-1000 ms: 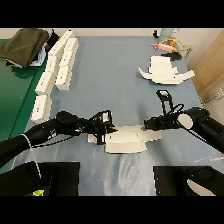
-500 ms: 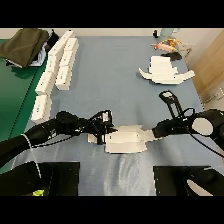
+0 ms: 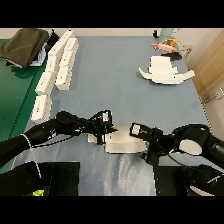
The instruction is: Fold the box.
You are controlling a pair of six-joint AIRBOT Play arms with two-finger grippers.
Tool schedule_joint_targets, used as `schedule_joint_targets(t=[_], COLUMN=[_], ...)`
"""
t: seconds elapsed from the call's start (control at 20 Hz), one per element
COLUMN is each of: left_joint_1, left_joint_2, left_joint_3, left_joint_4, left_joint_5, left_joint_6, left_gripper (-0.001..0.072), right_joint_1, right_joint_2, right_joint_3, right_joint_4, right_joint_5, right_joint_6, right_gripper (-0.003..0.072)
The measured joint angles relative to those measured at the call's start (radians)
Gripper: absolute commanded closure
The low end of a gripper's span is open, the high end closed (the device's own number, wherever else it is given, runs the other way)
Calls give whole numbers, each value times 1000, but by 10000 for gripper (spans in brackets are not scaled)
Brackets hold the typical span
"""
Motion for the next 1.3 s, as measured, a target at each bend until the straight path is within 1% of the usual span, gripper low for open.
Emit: schedule_joint_targets(t=[0.1,0.3,0.45,0.65,0.85,1.05,1.3], left_joint_1=[0,0,0,0,0,0,0], left_joint_2=[0,0,0,0,0,0,0], left_joint_3=[0,0,0,0,0,0,0], left_joint_4=[0,0,0,0,0,0,0], left_joint_5=[-1,-1,-2,-3,0,-2,-1], left_joint_6=[0,0,0,0,0,0,0], left_gripper=[694,694,694,694,694,694,694], right_joint_1=[51,93,102,106,107,105,91], right_joint_2=[-46,-149,-182,-131,-64,-40,-36], right_joint_3=[-29,-53,-54,-41,-37,-37,-38], right_joint_4=[-32,-63,-128,-268,-386,-443,-476], right_joint_5=[-69,-185,-246,-272,-257,-245,-282], right_joint_6=[-35,-62,20,254,434,502,525], right_gripper=[-23,-11,-11,-11,-12,-16,-31])
